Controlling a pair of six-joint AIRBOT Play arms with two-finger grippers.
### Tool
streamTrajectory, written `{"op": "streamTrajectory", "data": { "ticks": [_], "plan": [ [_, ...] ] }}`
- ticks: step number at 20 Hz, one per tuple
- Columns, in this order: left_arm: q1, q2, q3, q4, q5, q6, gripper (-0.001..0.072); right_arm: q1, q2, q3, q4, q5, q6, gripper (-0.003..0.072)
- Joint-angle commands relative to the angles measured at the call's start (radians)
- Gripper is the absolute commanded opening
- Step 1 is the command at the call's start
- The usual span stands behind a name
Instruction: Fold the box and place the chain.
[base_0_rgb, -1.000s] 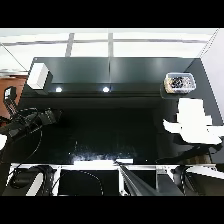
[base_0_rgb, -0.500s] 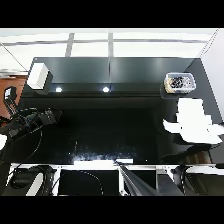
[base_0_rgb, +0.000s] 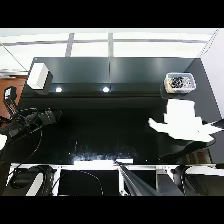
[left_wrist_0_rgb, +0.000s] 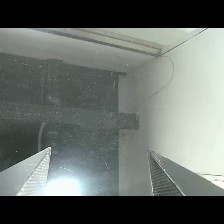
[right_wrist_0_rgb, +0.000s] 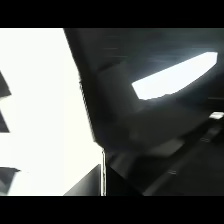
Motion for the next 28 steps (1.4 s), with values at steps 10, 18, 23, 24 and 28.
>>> {"op": "streamTrajectory", "data": {
  "ticks": [10, 18, 23, 24, 28],
  "plan": [
    [-0.001, -0.008, -0.008, 0.0, -0.006, 0.001, 0.0705, 0.513, 0.501, -0.603, 0.534, -0.471, 0.024, 0.0007],
    [-0.101, -0.145, -0.009, -0.248, -0.043, 0.129, 0.0702, 1.131, 0.844, -0.72, 0.594, -0.737, -0.209, 0.0007],
    [-0.236, -0.327, -0.008, -0.345, 0.071, 0.225, 0.0702, 1.417, 0.851, -0.776, 0.593, -1.049, -0.132, 0.0007],
    [-0.234, -0.372, -0.008, -0.372, 0.023, 0.228, 0.0702, 1.447, 0.851, -0.776, 0.593, -1.073, -0.124, 0.0007],
    [-0.234, -0.544, -0.008, -0.711, -0.037, 0.657, 0.0702, 1.481, 0.851, -0.776, 0.594, -1.082, -0.107, 0.0007]
  ]
}}
